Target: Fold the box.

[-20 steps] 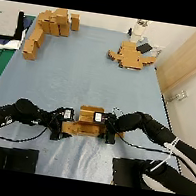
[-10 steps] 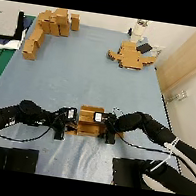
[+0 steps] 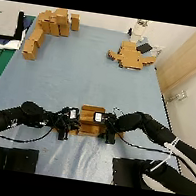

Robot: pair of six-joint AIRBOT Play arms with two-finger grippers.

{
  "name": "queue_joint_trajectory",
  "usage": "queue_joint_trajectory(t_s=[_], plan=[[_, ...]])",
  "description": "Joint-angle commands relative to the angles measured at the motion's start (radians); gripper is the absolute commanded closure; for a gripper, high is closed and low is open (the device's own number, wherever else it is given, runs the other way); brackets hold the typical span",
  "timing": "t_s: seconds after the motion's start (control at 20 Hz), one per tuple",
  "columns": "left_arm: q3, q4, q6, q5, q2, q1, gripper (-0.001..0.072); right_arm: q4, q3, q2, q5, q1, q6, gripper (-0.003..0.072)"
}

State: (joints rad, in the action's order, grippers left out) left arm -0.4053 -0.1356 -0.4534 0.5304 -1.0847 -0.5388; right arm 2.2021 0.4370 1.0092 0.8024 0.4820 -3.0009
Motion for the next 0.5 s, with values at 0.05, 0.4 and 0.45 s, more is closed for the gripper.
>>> queue_joint_trajectory(t_s=[0.05,0.4,0.45], plan=[[0.001,0.02,-0.006,-0.023,-0.001,-0.006,0.0329,0.0,0.0,0.0,0.0,0.0,0.0,0.0186],[0.006,-0.048,0.071,-0.048,0.001,-0.008,0.0332,0.0,0.0,0.0,0.0,0.0,0.0,0.0186],[0.005,-0.118,0.167,-0.082,0.009,-0.008,0.0537,0.0,0.0,0.0,0.0,0.0,0.0,0.0186]])
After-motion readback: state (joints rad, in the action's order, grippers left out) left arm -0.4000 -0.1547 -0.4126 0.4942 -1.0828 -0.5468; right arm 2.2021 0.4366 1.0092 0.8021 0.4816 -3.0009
